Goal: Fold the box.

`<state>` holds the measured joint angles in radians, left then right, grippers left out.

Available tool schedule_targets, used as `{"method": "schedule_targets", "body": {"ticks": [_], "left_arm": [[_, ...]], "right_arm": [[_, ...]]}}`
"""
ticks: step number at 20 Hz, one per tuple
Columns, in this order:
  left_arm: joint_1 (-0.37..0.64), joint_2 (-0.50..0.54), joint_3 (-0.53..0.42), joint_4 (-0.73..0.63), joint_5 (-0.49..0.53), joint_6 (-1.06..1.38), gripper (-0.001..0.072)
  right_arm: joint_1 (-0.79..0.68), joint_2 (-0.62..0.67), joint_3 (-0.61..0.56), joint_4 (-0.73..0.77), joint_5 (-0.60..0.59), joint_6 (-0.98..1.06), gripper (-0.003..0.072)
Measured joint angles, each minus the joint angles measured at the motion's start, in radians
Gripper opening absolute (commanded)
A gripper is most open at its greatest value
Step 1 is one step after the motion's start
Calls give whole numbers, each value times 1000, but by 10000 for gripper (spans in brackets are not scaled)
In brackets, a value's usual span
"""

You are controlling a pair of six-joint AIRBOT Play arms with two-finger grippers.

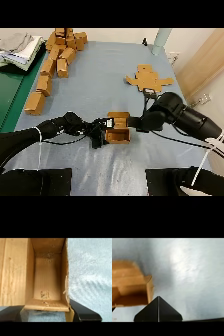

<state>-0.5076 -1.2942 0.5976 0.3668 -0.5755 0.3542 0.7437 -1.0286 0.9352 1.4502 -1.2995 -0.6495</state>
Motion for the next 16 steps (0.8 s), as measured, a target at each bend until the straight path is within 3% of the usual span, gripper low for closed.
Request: {"method": "schedule_targets", "body": {"ticks": [2,4,7,9,12,16], "left_arm": [[0,0,0,0,0,0,489],[0,0,0,0,0,0,489],[0,0,0,0,0,0,489],[0,0,0,0,0,0,489],[0,0,0,0,0,0,489],[0,0,0,0,0,0,489]], "right_arm": [[-113,-3,0,17,14,-89,1],[-269,-44,0,143,68,-267,1],[-526,-171,14,513,102,-653,1],[-647,-275,40,742,56,-874,1],[-731,-430,96,963,-32,-1078,1],[-707,-543,162,1082,-97,-1221,1]]}}
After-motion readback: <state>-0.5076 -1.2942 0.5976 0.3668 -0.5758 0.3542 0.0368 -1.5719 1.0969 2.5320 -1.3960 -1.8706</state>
